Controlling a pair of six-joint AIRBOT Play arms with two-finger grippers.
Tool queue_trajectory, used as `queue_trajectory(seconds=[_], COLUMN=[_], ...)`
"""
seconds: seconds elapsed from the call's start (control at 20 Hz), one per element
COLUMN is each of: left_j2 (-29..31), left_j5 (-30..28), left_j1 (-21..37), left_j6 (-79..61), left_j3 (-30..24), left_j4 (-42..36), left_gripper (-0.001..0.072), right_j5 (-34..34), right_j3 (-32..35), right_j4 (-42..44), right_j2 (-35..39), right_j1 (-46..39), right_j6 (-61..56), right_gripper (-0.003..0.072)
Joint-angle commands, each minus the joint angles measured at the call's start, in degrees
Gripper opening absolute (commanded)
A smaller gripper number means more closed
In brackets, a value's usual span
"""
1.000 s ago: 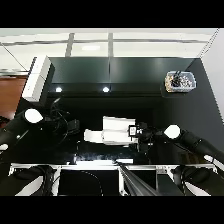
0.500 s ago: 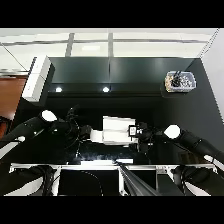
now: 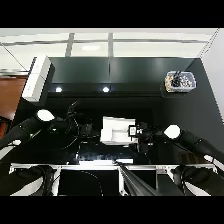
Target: Fold the box and place the chain.
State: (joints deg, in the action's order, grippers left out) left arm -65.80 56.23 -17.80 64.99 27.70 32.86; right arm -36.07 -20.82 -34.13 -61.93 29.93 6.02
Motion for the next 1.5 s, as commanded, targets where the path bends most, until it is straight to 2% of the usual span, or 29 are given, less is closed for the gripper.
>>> queue_trajectory(seconds=[0.0, 0.3, 0.55, 0.6, 0.65, 0.9, 1.05, 1.3, 1.45], left_j2=[0.79, 0.79, 0.79, 0.79, 0.79, 0.79, 0.74, 0.68, 0.61], left_j5=[1.4, 1.36, 1.22, 1.03, 0.7, -2.78, -5.66, -6.56, -9.66], left_j1=[-0.09, -0.09, -1.7, -2.62, -3.45, -7.63, -10.29, -14.21, -16.76], left_j6=[-0.52, -4.22, -5.42, -5.44, -5.42, -3.82, 0.5, 13.77, 18.05], left_j3=[0.07, 0.07, 0.11, 0.11, 0.13, 2.27, 4.61, 7.43, 7.76], left_j4=[0.09, -4.44, -5.33, -5.29, -5.29, -4.83, -2.08, 8.44, 10.43], left_gripper=[0.0685, 0.0684, 0.0666, 0.0601, 0.0567, 0.0567, 0.0567, 0.0567, 0.0567], right_j5=[0.0, 0.0, 0.35, 0.37, 0.37, 0.37, 0.37, 0.37, 0.37], right_j3=[0.0, 0.0, 0.0, 0.0, 0.0, 0.0, 0.0, 0.0, 0.0], right_j4=[0.02, 0.02, 0.04, 0.04, 0.04, 0.04, 0.04, 0.04, 0.04], right_j2=[-0.02, -0.02, -0.02, -0.02, -0.02, -0.02, -0.02, -0.02, -0.02], right_j1=[0.07, 0.07, 0.07, 0.07, 0.07, 0.07, 0.07, 0.07, 0.07], right_j6=[-0.02, -0.02, -0.37, -0.42, -0.42, -0.42, -0.42, -0.42, -0.42], right_gripper=[0.0182, 0.0182, 0.0182, 0.0182, 0.0182, 0.0181, 0.0182, 0.0182, 0.0182])
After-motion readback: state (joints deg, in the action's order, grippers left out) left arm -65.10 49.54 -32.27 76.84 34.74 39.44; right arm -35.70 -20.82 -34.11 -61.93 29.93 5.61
